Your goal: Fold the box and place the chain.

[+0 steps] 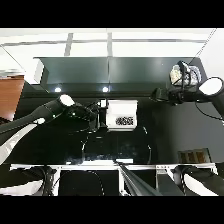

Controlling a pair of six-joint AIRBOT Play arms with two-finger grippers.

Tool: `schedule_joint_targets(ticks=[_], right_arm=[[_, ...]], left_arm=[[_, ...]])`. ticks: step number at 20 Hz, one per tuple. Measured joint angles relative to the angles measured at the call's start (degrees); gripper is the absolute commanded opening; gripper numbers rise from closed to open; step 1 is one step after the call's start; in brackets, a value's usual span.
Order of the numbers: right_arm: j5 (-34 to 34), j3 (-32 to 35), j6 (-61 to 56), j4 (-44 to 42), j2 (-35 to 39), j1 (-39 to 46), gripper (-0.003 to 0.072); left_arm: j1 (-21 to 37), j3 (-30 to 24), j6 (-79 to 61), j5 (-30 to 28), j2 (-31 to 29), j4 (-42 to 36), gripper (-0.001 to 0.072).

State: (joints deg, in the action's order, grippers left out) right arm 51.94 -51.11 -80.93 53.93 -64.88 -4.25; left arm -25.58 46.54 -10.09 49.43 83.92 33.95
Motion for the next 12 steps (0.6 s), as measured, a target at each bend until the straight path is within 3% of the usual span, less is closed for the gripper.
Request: schedule_joint_targets(ticks=[3, 6, 12], right_arm=[[-5.20, 0.00, 3.34, -5.09, -3.17, -4.39, 0.0720], [-6.67, -0.07, 14.03, -8.13, -5.29, -9.22, 0.0720], [2.89, -2.05, 44.50, -9.64, -5.68, -13.00, 0.0720]], left_arm=[[-0.17, 0.00, 0.02, 0.02, 0.00, 0.50, 0.0349], [-0.22, 0.00, 0.07, 0.04, 0.00, 0.68, 0.0350], [-0.22, 0.02, 0.04, 0.09, 0.00, 0.87, 0.0350]])
